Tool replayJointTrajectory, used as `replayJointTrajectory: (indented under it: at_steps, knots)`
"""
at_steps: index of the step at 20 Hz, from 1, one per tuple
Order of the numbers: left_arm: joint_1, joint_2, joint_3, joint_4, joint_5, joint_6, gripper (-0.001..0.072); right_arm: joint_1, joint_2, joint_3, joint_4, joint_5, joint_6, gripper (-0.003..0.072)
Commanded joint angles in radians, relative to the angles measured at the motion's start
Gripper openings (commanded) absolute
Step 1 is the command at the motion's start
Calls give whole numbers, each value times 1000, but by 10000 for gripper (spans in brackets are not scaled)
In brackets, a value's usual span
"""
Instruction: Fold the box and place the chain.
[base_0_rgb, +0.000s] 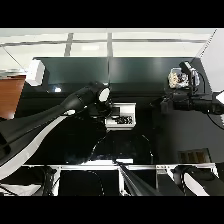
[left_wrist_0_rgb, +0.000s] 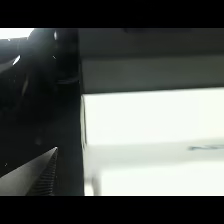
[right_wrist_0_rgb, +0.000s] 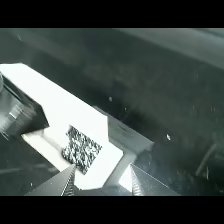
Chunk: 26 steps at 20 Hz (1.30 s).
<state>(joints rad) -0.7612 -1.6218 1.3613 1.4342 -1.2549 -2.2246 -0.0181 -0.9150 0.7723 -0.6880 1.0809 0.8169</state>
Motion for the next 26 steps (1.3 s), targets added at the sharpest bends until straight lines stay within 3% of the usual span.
replayJointTrajectory:
  at_steps: [1,3,5,6,8,9,11,13,14,16,17,20,22,26]
  knots:
    - [-21,97,24,65,-58,81,586,-13,0,-2,-32,34,1,394]
    - [-41,206,7,153,-105,139,586,-13,0,-2,-34,32,0,394]
    - [-37,323,-75,281,-125,145,585,-13,0,-2,-59,24,0,394]
    - [-7,373,-140,320,-119,136,585,-13,0,-3,-76,14,1,394]
    - [132,445,-312,265,-58,104,585,-13,-2,-5,-95,8,1,394]
    - [214,459,-391,174,8,113,584,-13,-2,-6,-95,7,1,394]
    - [381,458,-540,-156,208,337,583,-13,-2,-6,-95,7,1,394]
    - [492,445,-656,-546,362,795,582,-13,-2,-6,-95,6,1,394]
    - [520,433,-687,-705,362,1132,582,-13,-2,-6,-95,7,2,394]
    - [516,410,-698,-809,302,1690,629,-13,-2,-6,-95,7,2,394]
    - [499,404,-698,-810,296,1834,720,-13,-2,-6,-95,7,2,394]
    - [406,400,-698,-805,394,2218,720,-13,-2,-6,-95,7,10,394]
    - [337,391,-695,-795,497,2340,719,-13,-2,-6,-95,8,18,394]
    - [342,266,-628,-792,446,2356,719,-13,-2,-6,-95,6,21,394]
